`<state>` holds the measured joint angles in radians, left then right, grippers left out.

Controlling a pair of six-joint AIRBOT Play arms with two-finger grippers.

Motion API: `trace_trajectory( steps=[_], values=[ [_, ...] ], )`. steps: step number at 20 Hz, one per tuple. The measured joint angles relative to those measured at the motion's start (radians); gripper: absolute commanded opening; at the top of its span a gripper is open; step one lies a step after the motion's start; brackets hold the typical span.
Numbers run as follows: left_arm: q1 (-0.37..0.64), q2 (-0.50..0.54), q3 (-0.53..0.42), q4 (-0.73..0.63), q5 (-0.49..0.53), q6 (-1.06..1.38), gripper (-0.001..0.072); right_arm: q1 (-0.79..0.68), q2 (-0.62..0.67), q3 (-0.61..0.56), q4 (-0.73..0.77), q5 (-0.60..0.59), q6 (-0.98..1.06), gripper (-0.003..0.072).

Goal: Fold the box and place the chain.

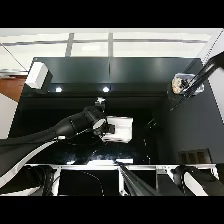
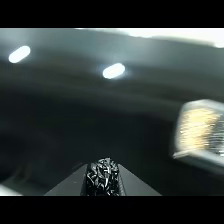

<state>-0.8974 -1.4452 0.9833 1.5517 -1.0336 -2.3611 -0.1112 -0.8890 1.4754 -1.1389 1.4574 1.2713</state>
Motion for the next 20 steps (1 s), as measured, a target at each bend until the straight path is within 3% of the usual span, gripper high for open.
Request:
trace_trajectory(
  steps=[7, 20],
  values=[
    [0.000, 0.000, 0.000, 0.000, 0.001, 0.000, 0.0024, 0.195, 0.016, -0.113, 0.153, 0.088, -0.028, 0.0036],
    [0.000, 0.000, 0.000, 0.000, 0.003, 0.000, 0.0024, 0.381, 0.013, -0.140, 0.364, 0.094, -0.028, 0.0036]
  ],
)
